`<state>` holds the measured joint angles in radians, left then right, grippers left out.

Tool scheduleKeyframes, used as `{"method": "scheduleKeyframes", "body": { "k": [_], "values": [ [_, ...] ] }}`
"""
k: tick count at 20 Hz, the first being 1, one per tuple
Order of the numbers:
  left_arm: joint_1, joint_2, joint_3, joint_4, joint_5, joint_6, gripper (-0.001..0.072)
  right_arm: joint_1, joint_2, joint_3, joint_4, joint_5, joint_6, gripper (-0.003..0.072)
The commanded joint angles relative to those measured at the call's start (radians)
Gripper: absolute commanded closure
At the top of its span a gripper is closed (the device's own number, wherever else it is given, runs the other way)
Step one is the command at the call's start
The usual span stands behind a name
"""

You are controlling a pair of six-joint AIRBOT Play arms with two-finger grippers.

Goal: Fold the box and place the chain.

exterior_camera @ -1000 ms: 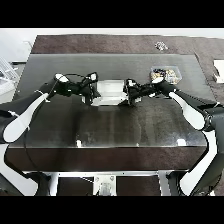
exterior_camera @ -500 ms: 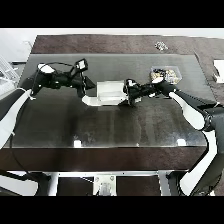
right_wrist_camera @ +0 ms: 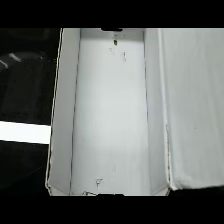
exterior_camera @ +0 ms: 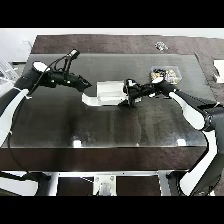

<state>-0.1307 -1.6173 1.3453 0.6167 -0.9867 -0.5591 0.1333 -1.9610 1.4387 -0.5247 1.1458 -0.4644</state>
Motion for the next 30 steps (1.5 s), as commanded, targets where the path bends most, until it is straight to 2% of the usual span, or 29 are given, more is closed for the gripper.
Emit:
{"method": "scheduleKeyframes", "body": {
  "k": [1,6,9,12,14,18,23,27,30],
  "values": [
    [0.002,0.001,0.0,0.148,0.017,-0.319,0.0689,0.001,-0.001,0.0,0.0,0.0,0.0,0.0109],
    [0.006,0.001,-0.017,0.191,0.013,-0.369,0.0689,0.001,-0.001,0.0,0.001,0.0,0.0,0.0109],
    [0.069,0.003,-0.087,0.072,-0.047,-0.352,0.0689,0.0,-0.001,0.0,0.0,0.0,0.0,0.0109],
    [0.157,0.03,-0.208,-0.073,-0.061,-0.306,0.0688,0.001,-0.001,0.0,0.0,0.0,0.0,0.0109],
    [0.191,0.05,-0.249,-0.082,-0.049,-0.288,0.0689,0.001,-0.001,0.0,0.0,0.0,0.0,0.0109],
    [0.226,0.053,-0.261,-0.082,-0.066,-0.278,0.0688,0.001,-0.001,0.0,0.0,0.0,0.0,0.0109],
    [0.224,0.05,-0.318,-0.11,-0.032,-0.352,0.0688,0.001,-0.001,0.0,0.0,0.0,0.0,0.0109],
    [0.148,0.032,-0.318,-0.123,0.042,-0.413,0.0687,0.001,-0.001,0.0,0.0,0.0,0.0,0.0109],
    [0.101,0.0,-0.315,-0.163,0.048,-0.445,0.0687,0.001,-0.001,0.0,0.0,0.0,0.0,0.0109]
  ]
}}
